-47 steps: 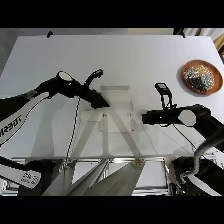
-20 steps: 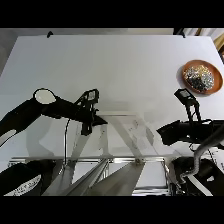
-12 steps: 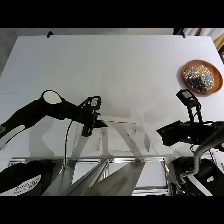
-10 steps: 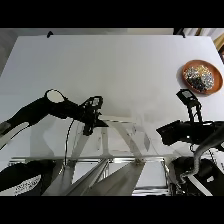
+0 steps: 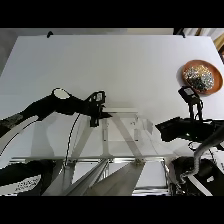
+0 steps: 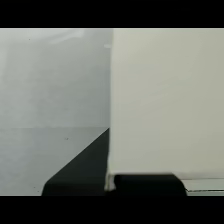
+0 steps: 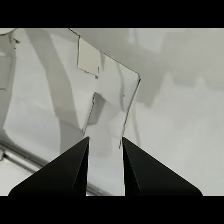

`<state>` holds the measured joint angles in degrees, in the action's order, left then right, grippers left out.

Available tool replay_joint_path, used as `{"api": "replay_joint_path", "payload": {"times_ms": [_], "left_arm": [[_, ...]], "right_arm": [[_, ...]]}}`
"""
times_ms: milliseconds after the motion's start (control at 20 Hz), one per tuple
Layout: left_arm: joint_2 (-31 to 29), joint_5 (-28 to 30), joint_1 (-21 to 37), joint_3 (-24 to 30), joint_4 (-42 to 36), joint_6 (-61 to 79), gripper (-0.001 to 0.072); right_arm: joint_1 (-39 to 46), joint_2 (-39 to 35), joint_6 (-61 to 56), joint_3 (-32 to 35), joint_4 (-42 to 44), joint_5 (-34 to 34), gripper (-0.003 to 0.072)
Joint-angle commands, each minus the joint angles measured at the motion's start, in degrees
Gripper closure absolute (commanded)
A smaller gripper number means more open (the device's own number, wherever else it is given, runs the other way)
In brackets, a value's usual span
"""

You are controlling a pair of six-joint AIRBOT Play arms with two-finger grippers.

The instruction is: Fold the box and place the chain.

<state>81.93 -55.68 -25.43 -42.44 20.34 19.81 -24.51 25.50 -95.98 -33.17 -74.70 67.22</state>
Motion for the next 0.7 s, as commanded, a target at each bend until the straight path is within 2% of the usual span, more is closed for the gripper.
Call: {"api": "replay_joint_path", "payload": {"times_ms": [0, 250, 650], "left_arm": [[2.5, 1.2, 0.0, -0.1, -1.5, 4.3, 0.0706], [5.4, 3.6, 0.0, -0.1, -1.4, 4.9, 0.0705], [6.5, 2.8, 0.0, -0.1, -1.2, 4.9, 0.0704]], "right_arm": [[-0.1, 0.0, 0.0, 0.0, -0.2, -0.9, 0.0445], [-0.1, 0.0, 0.0, 0.0, -0.6, -0.9, 0.0445], [-0.1, 0.1, 0.0, 0.0, -0.6, -0.7, 0.0445]]}}
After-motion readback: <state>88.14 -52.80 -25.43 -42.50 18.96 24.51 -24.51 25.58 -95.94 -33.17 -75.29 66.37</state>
